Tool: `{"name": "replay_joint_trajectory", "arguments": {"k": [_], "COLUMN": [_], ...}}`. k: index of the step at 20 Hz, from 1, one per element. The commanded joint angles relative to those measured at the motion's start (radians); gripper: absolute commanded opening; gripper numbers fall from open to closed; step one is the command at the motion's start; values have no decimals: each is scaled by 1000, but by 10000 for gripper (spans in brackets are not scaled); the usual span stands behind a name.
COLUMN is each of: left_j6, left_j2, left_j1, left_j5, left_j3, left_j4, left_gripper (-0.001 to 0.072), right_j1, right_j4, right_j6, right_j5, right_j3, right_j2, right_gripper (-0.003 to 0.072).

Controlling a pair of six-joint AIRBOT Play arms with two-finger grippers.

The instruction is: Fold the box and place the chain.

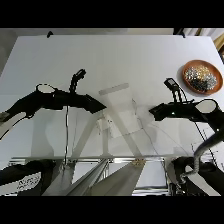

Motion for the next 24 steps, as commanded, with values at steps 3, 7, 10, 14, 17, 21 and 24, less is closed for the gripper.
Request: {"name": "replay_joint_trajectory", "arguments": {"k": [3, 7, 10, 14, 17, 21, 24], "left_j6": [164, 167, 207, 269, 274, 310, 362], "left_j2": [-39, -65, -101, -113, -111, -111, -107], "left_j1": [-63, -122, -150, -171, -169, -169, -169], "left_j5": [72, 108, 108, 141, 141, 141, 132], "left_j3": [2, 2, 2, 2, 2, 2, 2], "left_j4": [-90, -91, -137, -193, -145, -131, -131], "left_gripper": [699, 698, 644, 432, 214, 28, 8], "right_j1": [1, 1, 1, 1, 1, 1, 1], "right_j4": [0, 0, 0, 0, 0, 0, 0], "right_j6": [0, 0, 0, 0, 0, 0, 0], "right_j5": [1, 2, 2, 5, 5, 5, 6], "right_j3": [0, 0, 0, 0, 0, 0, 0], "right_j2": [1, 1, 1, 1, 1, 1, 1], "right_gripper": [16, 16, 16, 16, 16, 16, 17]}}
